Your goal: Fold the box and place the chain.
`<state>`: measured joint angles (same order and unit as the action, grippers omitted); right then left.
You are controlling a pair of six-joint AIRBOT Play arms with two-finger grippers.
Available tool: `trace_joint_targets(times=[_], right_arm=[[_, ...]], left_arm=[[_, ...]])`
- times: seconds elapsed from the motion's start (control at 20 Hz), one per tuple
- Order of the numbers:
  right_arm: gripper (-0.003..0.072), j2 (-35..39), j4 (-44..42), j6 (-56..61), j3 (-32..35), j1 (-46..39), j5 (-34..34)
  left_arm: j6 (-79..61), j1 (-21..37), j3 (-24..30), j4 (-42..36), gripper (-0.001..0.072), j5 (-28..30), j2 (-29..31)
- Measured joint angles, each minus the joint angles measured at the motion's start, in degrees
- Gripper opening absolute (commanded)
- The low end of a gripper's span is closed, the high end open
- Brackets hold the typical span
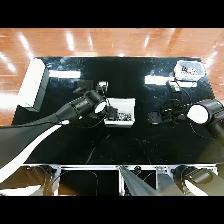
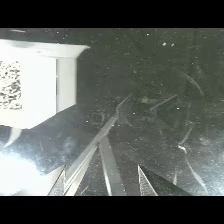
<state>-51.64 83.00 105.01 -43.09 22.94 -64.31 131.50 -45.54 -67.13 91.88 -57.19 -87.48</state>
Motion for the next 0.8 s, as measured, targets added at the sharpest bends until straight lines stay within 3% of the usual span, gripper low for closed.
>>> trace_joint_targets(times=[0.2, 0.45, 0.65, 0.8], right_arm=[[0.0531, 0.0, -0.4, 0.0, 0.0, 0.0, -0.6], [0.0540, 0.0, 0.5, -1.8, 0.0, 0.0, -1.5], [0.0540, 0.0, -0.1, -3.4, -0.4, -0.1, -2.1], [0.0540, -2.2, -0.9, -7.3, -4.9, -1.0, -1.4]], left_arm=[[-1.1, 0.1, -0.9, 1.9, 0.0507, -2.6, 4.5], [-8.1, 1.8, -0.3, 8.5, 0.0506, -11.6, 14.2], [-14.3, 7.1, 5.9, 9.9, 0.0506, -16.1, 26.0], [-18.2, 13.3, 14.2, 3.0, 0.0507, -15.0, 35.5]])
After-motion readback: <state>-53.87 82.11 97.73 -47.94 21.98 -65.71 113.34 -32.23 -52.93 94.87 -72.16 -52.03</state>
